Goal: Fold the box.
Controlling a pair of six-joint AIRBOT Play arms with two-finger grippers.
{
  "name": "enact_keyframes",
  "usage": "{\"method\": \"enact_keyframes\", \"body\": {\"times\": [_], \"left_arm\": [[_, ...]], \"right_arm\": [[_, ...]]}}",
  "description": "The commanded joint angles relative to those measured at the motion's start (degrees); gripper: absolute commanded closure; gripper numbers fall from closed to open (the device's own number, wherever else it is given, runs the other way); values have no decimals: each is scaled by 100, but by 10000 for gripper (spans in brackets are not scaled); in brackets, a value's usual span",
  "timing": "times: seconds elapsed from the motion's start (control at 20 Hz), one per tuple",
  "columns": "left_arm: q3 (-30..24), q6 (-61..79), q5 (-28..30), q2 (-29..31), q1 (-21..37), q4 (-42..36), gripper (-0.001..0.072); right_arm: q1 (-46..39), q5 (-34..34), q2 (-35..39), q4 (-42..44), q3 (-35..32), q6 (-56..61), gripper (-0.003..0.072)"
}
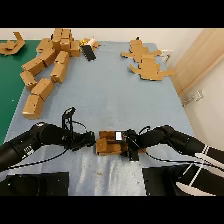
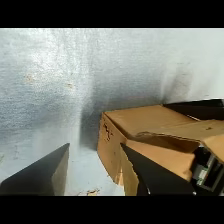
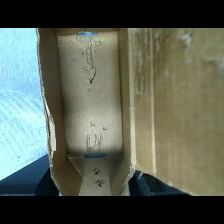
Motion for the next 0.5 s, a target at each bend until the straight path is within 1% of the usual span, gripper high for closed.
{"method": "enact_keyframes", "body": {"times": [0.0,0.2,0.45], "left_arm": [[131,20,-155,90,-2,-57,228],[155,22,-192,92,-184,-107,228],[155,22,-22,33,-551,-140,227]], "right_arm": [[0,0,-2,0,-4,2,222],[0,2,-2,0,-2,2,222],[0,2,-2,0,-2,2,222]]}}
